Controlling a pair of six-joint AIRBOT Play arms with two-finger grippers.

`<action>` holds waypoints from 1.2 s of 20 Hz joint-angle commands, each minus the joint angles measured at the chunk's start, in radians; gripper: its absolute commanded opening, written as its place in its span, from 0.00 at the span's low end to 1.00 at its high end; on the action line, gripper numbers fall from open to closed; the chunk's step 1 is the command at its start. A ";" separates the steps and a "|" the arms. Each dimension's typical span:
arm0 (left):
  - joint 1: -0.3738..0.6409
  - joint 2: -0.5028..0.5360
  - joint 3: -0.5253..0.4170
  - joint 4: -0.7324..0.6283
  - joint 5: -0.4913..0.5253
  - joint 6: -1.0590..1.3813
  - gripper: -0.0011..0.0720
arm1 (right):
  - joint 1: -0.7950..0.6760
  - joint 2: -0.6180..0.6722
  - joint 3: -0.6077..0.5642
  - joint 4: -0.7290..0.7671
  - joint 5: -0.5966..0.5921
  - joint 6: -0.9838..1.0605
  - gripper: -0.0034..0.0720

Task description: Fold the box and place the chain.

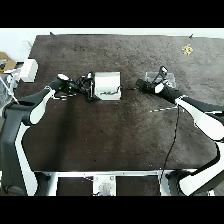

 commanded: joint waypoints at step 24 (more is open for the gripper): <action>0.000 0.000 0.000 0.000 0.001 0.000 0.32 | 0.426 0.231 0.019 -0.144 0.059 -0.044 0.46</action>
